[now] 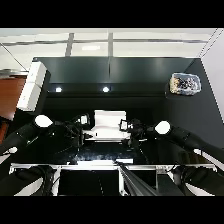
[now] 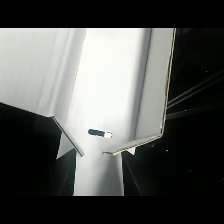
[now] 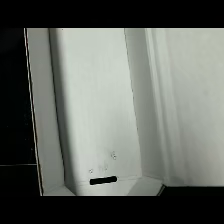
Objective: Fold the box and place the chain.
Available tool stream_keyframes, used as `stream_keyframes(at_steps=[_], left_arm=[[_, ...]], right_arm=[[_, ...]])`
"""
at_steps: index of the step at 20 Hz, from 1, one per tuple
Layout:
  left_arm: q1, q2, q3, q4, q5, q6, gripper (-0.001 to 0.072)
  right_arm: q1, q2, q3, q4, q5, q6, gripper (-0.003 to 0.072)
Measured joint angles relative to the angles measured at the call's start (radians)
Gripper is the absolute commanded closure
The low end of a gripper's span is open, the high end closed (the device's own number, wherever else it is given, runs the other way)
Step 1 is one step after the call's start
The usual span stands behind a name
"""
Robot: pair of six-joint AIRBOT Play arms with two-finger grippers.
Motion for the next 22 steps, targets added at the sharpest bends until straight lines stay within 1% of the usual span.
stream_keyframes(at_steps=[1, 2, 9, 15, 22], left_arm=[[0.0, 0.0, 0.0, -0.006, -0.006, 0.0, 0.0495], [0.0, 0.0, 0.0, -0.014, -0.007, 0.001, 0.0562], [-0.016, -0.001, 0.0, -0.083, -0.004, 0.037, 0.0567], [-0.069, -0.039, 0.007, -0.117, 0.026, 0.052, 0.0566], [-0.086, -0.054, 0.014, -0.159, 0.059, 0.06, 0.0562]], right_arm=[[0.0, 0.0, 0.0, 0.0, 0.0, 0.0, 0.0294], [0.0, 0.0, 0.0, 0.0, 0.0, 0.0, 0.0294], [0.0, 0.0, 0.0, -0.001, 0.0, 0.0, 0.0294], [0.0, 0.0, 0.0, 0.0, 0.0, 0.0, 0.0294], [0.0, 0.0, 0.0, 0.0, -0.002, 0.0, 0.0294]])
